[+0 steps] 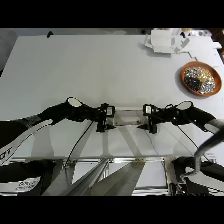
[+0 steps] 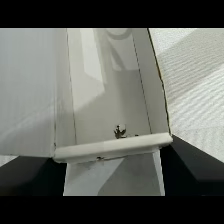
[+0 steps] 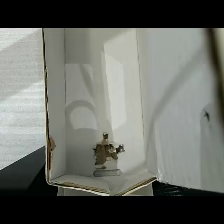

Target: Fold the box and place the chain.

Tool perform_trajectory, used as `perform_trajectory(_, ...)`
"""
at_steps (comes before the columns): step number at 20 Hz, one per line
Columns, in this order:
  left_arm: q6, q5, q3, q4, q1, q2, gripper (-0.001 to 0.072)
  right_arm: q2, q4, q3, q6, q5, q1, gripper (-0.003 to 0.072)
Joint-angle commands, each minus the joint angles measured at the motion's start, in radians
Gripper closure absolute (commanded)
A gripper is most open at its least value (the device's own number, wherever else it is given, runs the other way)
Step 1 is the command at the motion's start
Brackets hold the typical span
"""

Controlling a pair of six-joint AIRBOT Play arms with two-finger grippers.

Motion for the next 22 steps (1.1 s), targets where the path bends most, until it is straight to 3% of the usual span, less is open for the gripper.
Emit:
perform_trajectory(1,0.0,0.001,0.001,0.0,0.0,-0.001,0.0601,0.001,0.003,0.0,0.0,-0.023,0.001,0.0283)
perform_trajectory(3,0.0,0.0,0.001,0.0,0.0,0.0,0.0601,0.0,0.004,0.0,0.0,-0.013,0.0,0.0281)
perform_trajectory(4,0.0,0.0,0.001,0.0,0.0,-0.001,0.0601,0.001,0.005,0.0,0.0,-0.012,0.0,0.0198)
perform_trajectory(5,0.0,0.0,0.001,0.0,0.0,0.0,0.0601,0.001,0.005,0.0,0.007,-0.012,0.0,-0.0021)
perform_trajectory(10,0.0,0.001,0.001,0.0,0.0,0.0,0.0601,0.065,-0.077,0.0,0.119,0.009,-0.001,-0.0012)
perform_trajectory(19,0.0,0.0,0.001,0.0,0.0,0.0,0.0601,0.33,-0.473,0.0,0.467,0.026,-0.001,0.0001)
perform_trajectory(22,0.0,0.0,0.001,0.0,0.0,0.0,0.0601,0.439,-0.475,0.0,0.558,0.045,0.0,0.0035)
